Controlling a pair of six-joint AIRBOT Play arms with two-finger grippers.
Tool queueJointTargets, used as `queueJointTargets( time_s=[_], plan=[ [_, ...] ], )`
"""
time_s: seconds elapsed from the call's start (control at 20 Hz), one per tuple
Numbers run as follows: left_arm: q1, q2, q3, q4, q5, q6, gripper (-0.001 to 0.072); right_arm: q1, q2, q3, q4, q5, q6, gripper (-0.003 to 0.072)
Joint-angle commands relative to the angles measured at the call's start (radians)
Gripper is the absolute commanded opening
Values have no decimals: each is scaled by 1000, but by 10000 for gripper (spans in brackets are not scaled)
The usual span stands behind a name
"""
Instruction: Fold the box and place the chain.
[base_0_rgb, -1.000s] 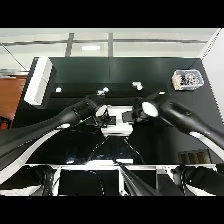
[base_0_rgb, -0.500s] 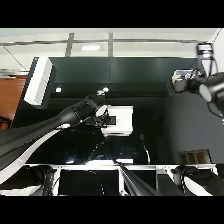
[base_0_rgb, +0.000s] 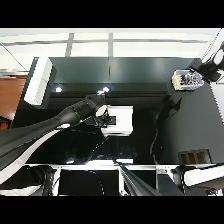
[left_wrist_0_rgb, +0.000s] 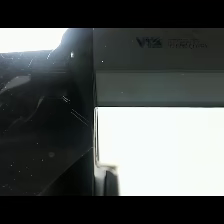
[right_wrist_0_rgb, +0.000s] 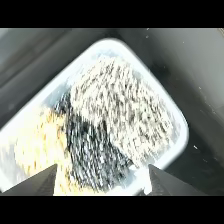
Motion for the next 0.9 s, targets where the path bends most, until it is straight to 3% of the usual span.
queueJointTargets(
  time_s=[0.0, 0.2, 0.5, 0.6, 0.7, 0.75, 0.85],
  plan=[
    [0, -1, 0, -11, -5, 0, 23, -35, -206, 260, 29, 159, 108, 600],
    [0, -1, 0, -11, -5, 0, 23, -55, -295, 355, 29, 180, 169, 598],
    [0, -1, 0, -11, -5, 0, 23, -61, -346, 362, 32, 190, 166, 593],
    [0, -1, 0, -11, -5, 0, 23, -61, -356, 362, 55, 174, 105, 531],
    [0, -1, 0, -11, -5, 0, 23, -61, -355, 363, 82, 175, 40, 262],
    [0, -1, 0, -11, -5, 0, 23, -62, -355, 370, 89, 191, 14, 85],
    [0, -1, 0, -11, -5, 0, 23, -61, -341, 397, 89, 224, -45, 16]
  ],
)
